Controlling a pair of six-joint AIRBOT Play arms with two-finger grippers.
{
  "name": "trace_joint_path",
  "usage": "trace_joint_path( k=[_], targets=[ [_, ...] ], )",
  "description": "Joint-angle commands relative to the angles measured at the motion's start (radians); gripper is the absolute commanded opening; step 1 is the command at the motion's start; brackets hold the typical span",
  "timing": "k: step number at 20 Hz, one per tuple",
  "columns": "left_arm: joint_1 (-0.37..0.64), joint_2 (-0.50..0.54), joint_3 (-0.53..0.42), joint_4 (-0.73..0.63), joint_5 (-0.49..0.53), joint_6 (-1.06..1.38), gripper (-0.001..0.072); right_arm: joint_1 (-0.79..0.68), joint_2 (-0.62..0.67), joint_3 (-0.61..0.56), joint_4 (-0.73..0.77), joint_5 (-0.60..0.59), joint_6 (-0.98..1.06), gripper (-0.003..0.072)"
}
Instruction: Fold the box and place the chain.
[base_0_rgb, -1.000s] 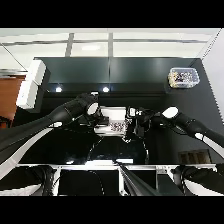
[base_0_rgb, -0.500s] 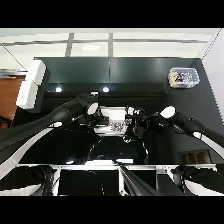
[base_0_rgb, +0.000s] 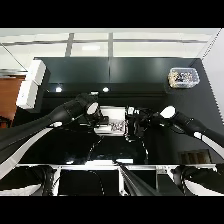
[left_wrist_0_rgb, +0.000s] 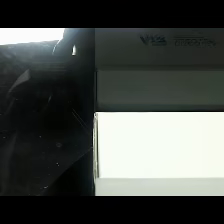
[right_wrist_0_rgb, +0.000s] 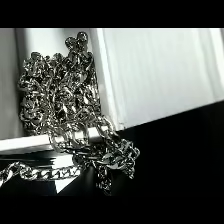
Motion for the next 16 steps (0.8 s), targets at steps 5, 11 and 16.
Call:
trace_joint_path(
  k=[5,11,16],
  targets=[
    [0.000,0.001,0.001,0.002,-0.002,0.000,0.0031,-0.039,0.165,0.002,-0.073,0.032,0.379,0.0016],
    [0.000,0.001,0.001,0.002,-0.002,0.000,0.0031,-0.109,0.406,0.070,-0.042,0.302,0.653,0.0016],
    [0.000,0.001,0.001,0.002,-0.002,0.000,0.0031,-0.111,0.430,0.142,0.254,0.389,0.734,0.0016]
  ],
)
